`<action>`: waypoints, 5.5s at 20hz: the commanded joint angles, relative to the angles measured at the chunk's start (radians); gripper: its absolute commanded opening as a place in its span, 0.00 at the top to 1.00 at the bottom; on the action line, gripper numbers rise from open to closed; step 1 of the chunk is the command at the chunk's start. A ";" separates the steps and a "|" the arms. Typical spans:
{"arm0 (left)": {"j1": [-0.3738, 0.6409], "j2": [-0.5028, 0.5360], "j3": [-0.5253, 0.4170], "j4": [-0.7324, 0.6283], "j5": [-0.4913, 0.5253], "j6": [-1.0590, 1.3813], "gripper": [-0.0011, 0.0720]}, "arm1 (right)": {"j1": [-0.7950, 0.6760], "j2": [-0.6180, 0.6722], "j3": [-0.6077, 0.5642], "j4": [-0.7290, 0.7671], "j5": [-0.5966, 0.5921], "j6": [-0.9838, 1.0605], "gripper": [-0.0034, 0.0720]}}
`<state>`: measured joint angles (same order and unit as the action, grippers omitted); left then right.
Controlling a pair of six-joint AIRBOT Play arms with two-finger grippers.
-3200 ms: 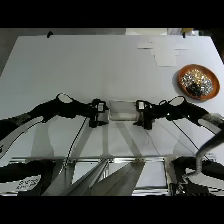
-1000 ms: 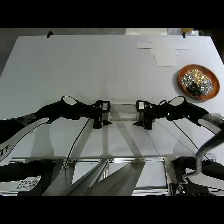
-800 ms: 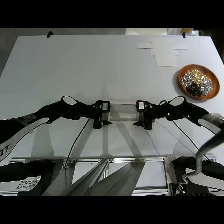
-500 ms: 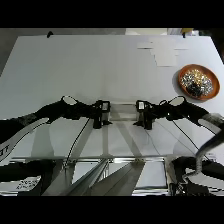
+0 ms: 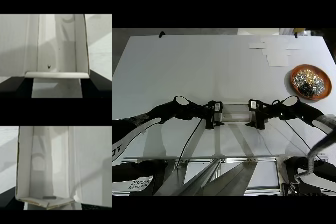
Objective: Fold the box and place the chain.
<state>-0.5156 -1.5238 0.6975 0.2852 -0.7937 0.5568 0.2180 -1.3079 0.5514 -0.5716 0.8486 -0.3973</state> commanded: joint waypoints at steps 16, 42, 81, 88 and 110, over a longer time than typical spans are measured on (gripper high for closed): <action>0.001 0.000 0.001 0.000 0.005 0.000 0.89 | 0.000 0.427 0.003 -0.300 0.135 0.493 0.93; 0.001 0.000 0.001 0.000 0.005 -0.001 0.89 | 0.000 0.672 0.014 -0.639 0.190 1.029 0.16; 0.001 0.000 0.001 0.000 0.005 0.000 0.89 | 0.211 0.259 0.019 -0.206 0.074 0.935 0.93; 0.001 0.000 0.001 0.000 0.005 0.000 0.89 | 0.211 0.244 0.003 -0.200 0.037 0.909 0.93; 0.000 0.000 0.001 -0.008 -0.009 -0.011 0.89 | 0.090 0.615 0.109 -0.666 0.263 1.317 0.32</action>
<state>-0.5152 -1.5246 0.6975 0.2844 -0.7902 0.5556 0.3546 -0.7197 0.6594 -1.1500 1.1202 0.8524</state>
